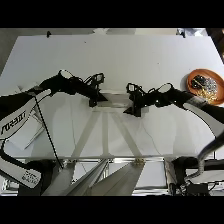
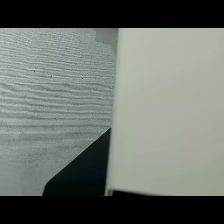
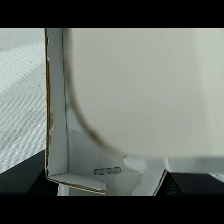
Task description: Fold the box and place the chain.
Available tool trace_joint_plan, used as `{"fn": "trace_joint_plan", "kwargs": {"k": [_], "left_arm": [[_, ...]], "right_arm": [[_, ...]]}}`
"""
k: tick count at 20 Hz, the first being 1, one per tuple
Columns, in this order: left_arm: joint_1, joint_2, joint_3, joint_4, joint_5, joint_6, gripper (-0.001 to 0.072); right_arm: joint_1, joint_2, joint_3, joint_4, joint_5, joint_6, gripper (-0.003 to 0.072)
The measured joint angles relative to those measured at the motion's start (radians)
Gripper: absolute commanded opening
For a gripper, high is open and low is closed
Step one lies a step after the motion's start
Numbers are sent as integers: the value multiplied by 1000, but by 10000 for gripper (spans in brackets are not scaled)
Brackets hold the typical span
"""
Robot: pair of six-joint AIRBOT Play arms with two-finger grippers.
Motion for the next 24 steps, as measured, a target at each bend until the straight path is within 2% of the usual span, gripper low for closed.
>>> {"fn": "trace_joint_plan", "kwargs": {"k": [12,13,14,15,16,24], "left_arm": [[1,0,0,0,-8,0,10],[1,0,0,0,-14,0,68],[1,0,0,-3,-18,-1,183],[1,0,0,-9,-22,-3,332],[2,0,0,-8,-27,-3,353],[16,46,0,-3,-38,0,354]], "right_arm": [[0,0,0,-1,0,-2,398],[0,0,0,-1,0,-3,398],[0,0,0,-2,0,-3,398],[0,0,0,-2,0,-3,398],[0,0,0,-2,1,-3,398],[0,0,0,-1,0,0,398]]}}
